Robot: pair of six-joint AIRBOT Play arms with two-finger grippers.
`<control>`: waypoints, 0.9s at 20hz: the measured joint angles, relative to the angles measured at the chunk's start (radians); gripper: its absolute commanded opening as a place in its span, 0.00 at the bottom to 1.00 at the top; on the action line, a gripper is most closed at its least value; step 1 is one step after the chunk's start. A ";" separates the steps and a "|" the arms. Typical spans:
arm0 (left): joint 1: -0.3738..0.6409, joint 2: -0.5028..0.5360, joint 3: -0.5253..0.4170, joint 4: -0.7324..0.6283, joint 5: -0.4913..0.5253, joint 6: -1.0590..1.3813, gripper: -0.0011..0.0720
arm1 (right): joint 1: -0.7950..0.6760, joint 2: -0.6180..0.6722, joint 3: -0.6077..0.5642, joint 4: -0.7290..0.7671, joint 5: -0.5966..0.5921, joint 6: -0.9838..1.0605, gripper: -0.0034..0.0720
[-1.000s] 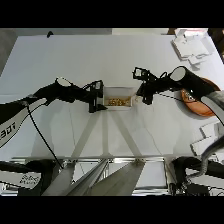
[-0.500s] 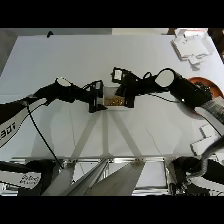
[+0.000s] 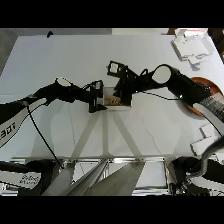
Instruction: Fold the box and place the chain.
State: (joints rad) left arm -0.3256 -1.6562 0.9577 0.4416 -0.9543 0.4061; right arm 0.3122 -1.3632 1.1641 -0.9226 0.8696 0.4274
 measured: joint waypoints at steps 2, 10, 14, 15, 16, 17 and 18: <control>0.000 0.000 0.000 0.000 0.000 0.000 0.37 | -0.035 -0.016 0.079 -0.008 0.021 0.075 0.33; 0.000 0.000 0.000 0.000 0.000 0.000 0.37 | -0.138 -0.210 0.292 -0.023 0.203 0.338 0.33; 0.000 0.000 0.000 0.002 0.000 -0.002 0.37 | -0.135 -0.301 0.310 -0.013 0.367 0.327 0.47; 0.000 0.000 0.000 0.003 0.001 -0.002 0.37 | -0.131 -0.312 0.312 -0.009 0.403 0.311 0.47; 0.000 0.000 0.000 0.003 0.002 -0.002 0.37 | -0.126 -0.319 0.312 -0.006 0.433 0.294 0.47; 0.000 0.000 0.000 0.000 0.003 -0.001 0.37 | -0.121 -0.324 0.313 0.000 0.446 0.277 0.47; 0.000 0.000 0.000 0.000 0.002 -0.001 0.37 | -0.116 -0.327 0.314 0.002 0.462 0.256 0.47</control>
State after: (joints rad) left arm -0.3252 -1.6562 0.9577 0.4412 -0.9520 0.4053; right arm 0.1967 -1.6901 1.4780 -0.9211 1.3319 0.6838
